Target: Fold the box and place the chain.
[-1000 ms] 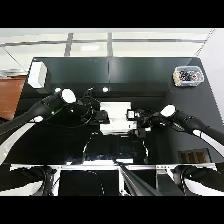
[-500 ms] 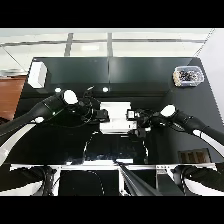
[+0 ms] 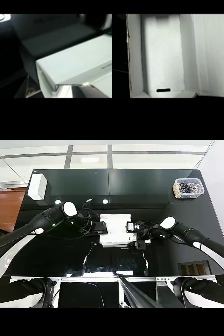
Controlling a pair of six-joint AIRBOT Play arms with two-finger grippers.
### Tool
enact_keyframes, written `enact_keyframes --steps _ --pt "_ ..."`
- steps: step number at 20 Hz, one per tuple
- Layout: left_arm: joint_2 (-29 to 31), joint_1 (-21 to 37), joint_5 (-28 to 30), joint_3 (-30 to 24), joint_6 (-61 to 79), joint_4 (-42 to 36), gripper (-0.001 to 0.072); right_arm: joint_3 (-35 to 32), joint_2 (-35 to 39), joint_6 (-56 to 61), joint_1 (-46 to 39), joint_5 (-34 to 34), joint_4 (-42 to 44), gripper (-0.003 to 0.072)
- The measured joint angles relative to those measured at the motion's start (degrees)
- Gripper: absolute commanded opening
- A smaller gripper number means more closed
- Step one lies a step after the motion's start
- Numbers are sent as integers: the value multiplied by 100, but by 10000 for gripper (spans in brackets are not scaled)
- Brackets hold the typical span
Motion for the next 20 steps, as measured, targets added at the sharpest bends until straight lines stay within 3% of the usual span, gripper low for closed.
enact_keyframes --steps 7,9,11,15,20 --pt "-22 -70 -201 197 -144 175 561 0 0 0 0 0 0 161" --pt "-22 -289 -216 232 -586 542 560 0 0 0 0 0 0 162" --pt "-26 -603 -212 267 -1182 994 477 0 0 0 0 0 0 162" --pt "-120 -1123 -225 476 -2306 1978 477 0 0 0 0 0 0 161" --pt "-452 -1443 -616 994 -3077 2570 477 0 0 0 0 0 0 162"
